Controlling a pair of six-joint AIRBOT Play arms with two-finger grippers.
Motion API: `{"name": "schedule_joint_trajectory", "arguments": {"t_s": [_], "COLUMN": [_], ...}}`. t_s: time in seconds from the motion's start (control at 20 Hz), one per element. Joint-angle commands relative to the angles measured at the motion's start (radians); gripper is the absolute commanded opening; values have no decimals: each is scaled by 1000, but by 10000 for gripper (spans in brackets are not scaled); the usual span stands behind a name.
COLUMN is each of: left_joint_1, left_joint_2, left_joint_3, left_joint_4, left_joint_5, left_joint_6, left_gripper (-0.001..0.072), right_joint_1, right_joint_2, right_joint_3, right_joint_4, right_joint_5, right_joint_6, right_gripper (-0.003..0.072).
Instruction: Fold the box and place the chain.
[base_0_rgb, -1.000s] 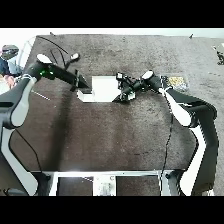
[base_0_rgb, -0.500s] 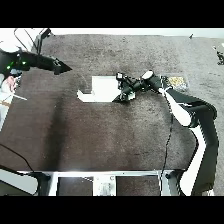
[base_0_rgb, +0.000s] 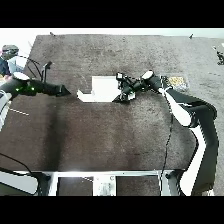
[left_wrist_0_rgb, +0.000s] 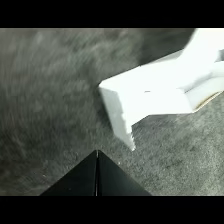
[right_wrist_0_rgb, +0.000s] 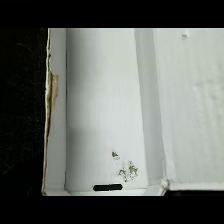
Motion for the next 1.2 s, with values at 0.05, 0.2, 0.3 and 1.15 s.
{"name": "schedule_joint_trajectory", "arguments": {"t_s": [0.05,0.2,0.3,1.15], "left_joint_1": [-56,-101,-126,-128], "left_joint_2": [-31,-71,-92,-87], "left_joint_3": [-49,-49,-49,-41], "left_joint_4": [-20,-33,-68,-64], "left_joint_5": [96,131,146,153], "left_joint_6": [-63,-115,-114,-100], "left_gripper": [7,7,8,10], "right_joint_1": [1,1,1,1], "right_joint_2": [-1,-1,-1,-1], "right_joint_3": [0,0,0,0], "right_joint_4": [0,0,0,0], "right_joint_5": [0,0,0,0], "right_joint_6": [0,0,0,0], "right_gripper": [421,421,421,421]}}
